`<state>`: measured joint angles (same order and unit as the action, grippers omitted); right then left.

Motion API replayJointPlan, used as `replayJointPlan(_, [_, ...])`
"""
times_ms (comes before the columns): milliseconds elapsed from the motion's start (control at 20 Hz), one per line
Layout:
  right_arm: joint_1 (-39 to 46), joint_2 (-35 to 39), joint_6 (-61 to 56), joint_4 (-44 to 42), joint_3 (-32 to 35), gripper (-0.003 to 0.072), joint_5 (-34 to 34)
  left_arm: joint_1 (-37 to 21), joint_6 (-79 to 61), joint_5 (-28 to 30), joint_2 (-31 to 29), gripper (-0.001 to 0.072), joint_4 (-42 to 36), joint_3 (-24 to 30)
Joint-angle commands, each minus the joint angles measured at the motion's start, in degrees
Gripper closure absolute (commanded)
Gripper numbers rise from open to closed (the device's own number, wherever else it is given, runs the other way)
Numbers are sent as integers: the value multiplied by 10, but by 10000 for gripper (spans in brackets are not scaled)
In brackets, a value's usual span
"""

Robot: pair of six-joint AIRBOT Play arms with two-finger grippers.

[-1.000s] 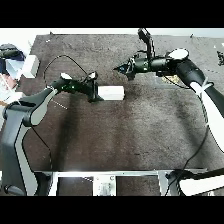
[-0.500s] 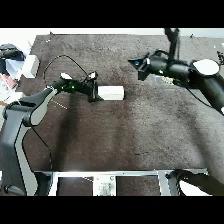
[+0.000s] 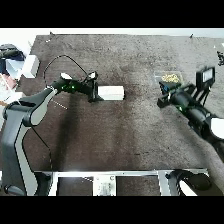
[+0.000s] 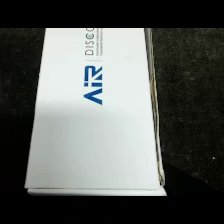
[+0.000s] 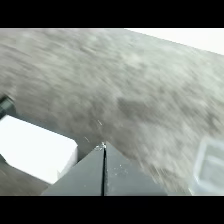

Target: Fold the box and place the chain.

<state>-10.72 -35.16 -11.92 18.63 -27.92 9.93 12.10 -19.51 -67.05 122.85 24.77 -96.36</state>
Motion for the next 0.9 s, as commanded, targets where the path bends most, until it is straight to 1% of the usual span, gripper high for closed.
replayJointPlan(0, [0, 64, -14, 0, 87, 675, -85, 0, 0, 0, 0, 306, 0, 0])
replayJointPlan(100, [0, 76, -14, 0, 106, 675, -104, 0, 0, 0, 0, 306, 0, 0])
replayJointPlan(850, [0, 77, -14, 2, 107, 674, -104, 0, 0, 0, 0, 306, 0, 0])
